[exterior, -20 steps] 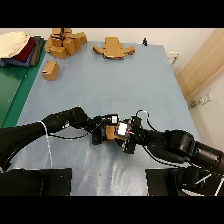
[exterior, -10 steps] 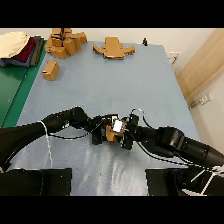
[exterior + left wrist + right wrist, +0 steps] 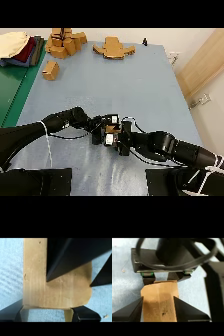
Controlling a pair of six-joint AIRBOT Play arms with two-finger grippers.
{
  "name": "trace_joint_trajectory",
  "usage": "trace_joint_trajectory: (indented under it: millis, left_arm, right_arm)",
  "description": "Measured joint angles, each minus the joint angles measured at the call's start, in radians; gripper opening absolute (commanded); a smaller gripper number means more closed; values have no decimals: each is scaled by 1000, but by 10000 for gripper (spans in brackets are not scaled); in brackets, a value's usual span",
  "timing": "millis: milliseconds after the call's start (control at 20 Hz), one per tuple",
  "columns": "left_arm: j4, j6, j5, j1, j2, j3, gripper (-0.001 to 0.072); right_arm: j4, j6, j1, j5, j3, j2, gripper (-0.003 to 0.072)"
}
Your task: Fold the box.
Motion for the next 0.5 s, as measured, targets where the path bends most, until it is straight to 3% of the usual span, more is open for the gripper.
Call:
trace_joint_trajectory:
  millis: [500]
  left_arm:
    - [0,0,0,0,0,0,384]
  right_arm:
    - [-48,-36,7,0,0,-26,578]
